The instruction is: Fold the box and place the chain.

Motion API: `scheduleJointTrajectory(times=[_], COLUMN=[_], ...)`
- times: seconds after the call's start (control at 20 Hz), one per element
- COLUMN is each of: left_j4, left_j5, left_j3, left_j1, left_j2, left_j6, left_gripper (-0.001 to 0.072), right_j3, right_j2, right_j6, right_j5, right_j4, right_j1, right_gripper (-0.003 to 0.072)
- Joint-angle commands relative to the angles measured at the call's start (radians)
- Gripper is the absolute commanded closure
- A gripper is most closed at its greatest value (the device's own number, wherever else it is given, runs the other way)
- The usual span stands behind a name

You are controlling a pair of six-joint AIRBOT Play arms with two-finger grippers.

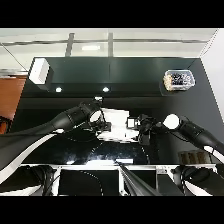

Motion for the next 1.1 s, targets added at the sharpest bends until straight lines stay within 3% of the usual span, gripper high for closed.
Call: scheduleJointTrajectory(times=[0.0,0.4,0.45,0.5,0.55,0.6,0.65,1.05], left_j4=[-0.006,-0.006,-0.006,-0.006,-0.006,-0.006,-0.006,-0.006], left_j5=[0.003,0.003,0.003,0.003,0.003,0.003,0.003,0.003], left_j3=[0.001,0.001,0.001,0.001,0.001,0.001,0.001,0.001], left_j1=[0.0,0.0,0.0,0.0,0.0,0.0,0.0,0.0], left_j2=[0.0,0.0,0.0,0.0,0.0,0.0,0.0,0.0], left_j6=[-0.001,-0.001,-0.001,-0.001,-0.001,-0.001,-0.002,-0.001], left_gripper=[0.0679,0.0679,0.0679,0.0679,0.0679,0.0679,0.0679,0.0679], right_j3=[0.0,0.0,0.0,0.0,0.0,0.0,0.0,0.0], right_j2=[0.005,0.005,0.003,0.001,-0.003,-0.011,-0.017,-0.039], right_j6=[0.008,0.008,0.008,0.009,0.009,0.011,0.025,0.128], right_j5=[0.041,0.043,0.043,0.043,0.042,0.034,0.026,-0.048], right_j4=[0.005,0.066,0.086,0.112,0.134,0.137,0.138,0.22], right_j1=[0.001,0.001,0.001,0.003,0.008,0.016,0.024,0.074], right_gripper=[0.0069,0.0071,0.0105,0.0201,0.0202,0.0313,0.0503,0.0505])
